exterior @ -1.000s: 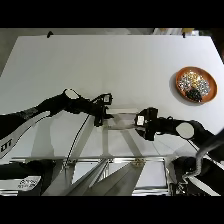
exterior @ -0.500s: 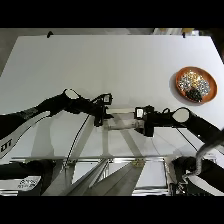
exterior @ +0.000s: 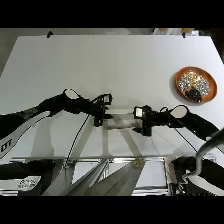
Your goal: Fold the box and place the chain.
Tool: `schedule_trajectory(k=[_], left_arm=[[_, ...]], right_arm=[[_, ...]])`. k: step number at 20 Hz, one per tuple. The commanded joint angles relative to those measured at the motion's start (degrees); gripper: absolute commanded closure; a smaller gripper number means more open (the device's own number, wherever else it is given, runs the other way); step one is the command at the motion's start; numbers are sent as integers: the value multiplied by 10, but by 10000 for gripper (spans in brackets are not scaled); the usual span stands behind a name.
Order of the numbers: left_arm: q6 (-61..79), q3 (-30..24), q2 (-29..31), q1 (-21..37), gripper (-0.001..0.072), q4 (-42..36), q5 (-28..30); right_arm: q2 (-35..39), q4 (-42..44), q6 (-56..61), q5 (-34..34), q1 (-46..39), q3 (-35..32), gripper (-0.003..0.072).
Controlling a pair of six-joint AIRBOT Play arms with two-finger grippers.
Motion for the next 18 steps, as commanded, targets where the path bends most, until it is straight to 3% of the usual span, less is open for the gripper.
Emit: schedule_trajectory(k=[1,3,4,6,8,18], left_arm=[[0,0,0,0,699,-1,1],[0,0,0,0,699,-1,1],[0,0,0,0,699,-1,1],[0,0,0,0,699,-1,1],[0,0,0,0,699,-1,1],[0,0,0,0,699,-1,1]], right_arm=[[-21,12,-8,18,0,1,46],[-24,5,-8,23,0,0,81],[-24,0,-8,23,0,0,153],[-26,-1,-9,19,0,0,170],[-28,-1,-9,16,0,0,273],[-28,-7,-8,11,0,0,288]])
